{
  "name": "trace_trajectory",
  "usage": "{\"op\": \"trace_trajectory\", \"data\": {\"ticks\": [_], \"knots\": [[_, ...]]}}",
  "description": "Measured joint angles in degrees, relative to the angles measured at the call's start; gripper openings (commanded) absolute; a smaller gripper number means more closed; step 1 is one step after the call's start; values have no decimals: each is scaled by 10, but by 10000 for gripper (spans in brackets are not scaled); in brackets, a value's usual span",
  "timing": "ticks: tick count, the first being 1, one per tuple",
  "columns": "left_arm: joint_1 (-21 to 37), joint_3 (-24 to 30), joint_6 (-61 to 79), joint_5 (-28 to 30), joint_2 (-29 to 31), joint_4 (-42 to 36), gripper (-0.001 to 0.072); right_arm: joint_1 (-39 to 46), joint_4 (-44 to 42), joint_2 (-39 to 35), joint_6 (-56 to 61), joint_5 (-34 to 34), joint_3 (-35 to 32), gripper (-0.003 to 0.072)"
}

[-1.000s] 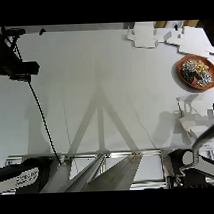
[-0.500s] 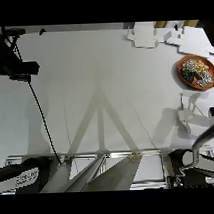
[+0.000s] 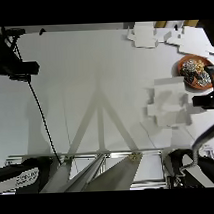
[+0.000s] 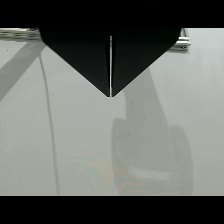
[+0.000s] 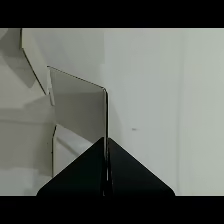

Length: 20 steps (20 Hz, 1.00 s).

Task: Fold the box and place the chain.

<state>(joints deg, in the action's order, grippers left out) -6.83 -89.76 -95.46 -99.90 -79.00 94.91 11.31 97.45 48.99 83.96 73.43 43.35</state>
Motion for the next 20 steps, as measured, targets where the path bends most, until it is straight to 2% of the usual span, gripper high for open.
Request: {"op": "trace_trajectory", "data": {"ticks": [4,7,13,20], "knots": [[0,0,0,0,0,0,10,-67,-135,-146,-3,-60,-108,15],[0,0,0,0,0,0,10,-115,-193,-214,-2,-103,-179,15],[0,0,7,3,0,0,10,-176,-232,-252,-2,-165,-226,16],[0,0,53,35,0,0,10,-187,-239,-258,-8,-166,-233,17]]}}
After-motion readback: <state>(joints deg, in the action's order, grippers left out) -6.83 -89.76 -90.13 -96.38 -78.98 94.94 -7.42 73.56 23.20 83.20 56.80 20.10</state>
